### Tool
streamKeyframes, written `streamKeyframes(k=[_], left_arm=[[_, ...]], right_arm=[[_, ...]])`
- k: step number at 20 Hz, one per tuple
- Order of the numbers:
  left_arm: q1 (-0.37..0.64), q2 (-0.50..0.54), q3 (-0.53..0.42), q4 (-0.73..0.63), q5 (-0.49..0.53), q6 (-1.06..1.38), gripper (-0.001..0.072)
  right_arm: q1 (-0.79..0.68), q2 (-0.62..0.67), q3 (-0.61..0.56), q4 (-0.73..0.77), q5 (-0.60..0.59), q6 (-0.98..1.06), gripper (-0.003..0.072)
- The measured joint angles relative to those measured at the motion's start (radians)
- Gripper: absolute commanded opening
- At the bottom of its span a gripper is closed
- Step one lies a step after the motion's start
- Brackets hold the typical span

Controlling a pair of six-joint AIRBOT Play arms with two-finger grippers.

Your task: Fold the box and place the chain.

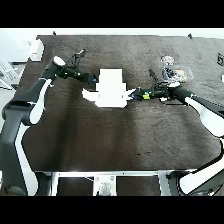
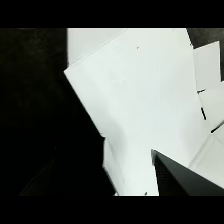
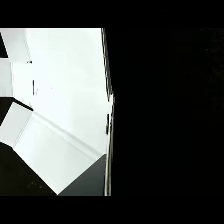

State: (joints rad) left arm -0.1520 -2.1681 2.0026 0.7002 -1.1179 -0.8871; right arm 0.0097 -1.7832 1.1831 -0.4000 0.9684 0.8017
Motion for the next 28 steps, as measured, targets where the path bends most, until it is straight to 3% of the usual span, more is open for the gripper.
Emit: streamKeyframes(k=[2, 3, 10, 19, 20, 26, 27, 28], left_arm=[[-0.010, -0.011, 0.000, 0.000, 0.003, 0.006, 0.0644], [-0.013, -0.014, 0.000, 0.000, 0.004, 0.009, 0.0595], [-0.039, -0.028, 0.001, -0.029, 0.006, 0.033, 0.0595], [-0.044, -0.060, 0.001, -0.108, -0.013, 0.056, 0.0530], [-0.045, -0.060, 0.001, -0.122, -0.013, 0.062, 0.0470], [-0.044, -0.064, 0.001, -0.151, -0.016, 0.074, 0.0470], [-0.044, -0.064, 0.001, -0.152, -0.016, 0.074, 0.0444], [-0.044, -0.064, 0.001, -0.152, -0.016, 0.075, 0.0358]], right_arm=[[0.000, 0.000, 0.000, 0.000, 0.000, 0.000, 0.0010], [0.000, 0.000, 0.000, 0.000, 0.000, -0.001, 0.0011], [0.000, 0.000, 0.000, 0.000, 0.000, -0.001, 0.0011], [0.000, 0.000, 0.000, 0.000, 0.000, -0.002, 0.0011], [0.000, 0.000, 0.000, -0.001, 0.000, -0.002, 0.0011], [0.000, 0.000, 0.000, -0.001, 0.000, -0.003, 0.0011], [0.000, 0.000, 0.000, -0.001, 0.000, -0.004, 0.0011], [0.000, 0.000, 0.000, -0.001, 0.000, -0.006, 0.0011]])
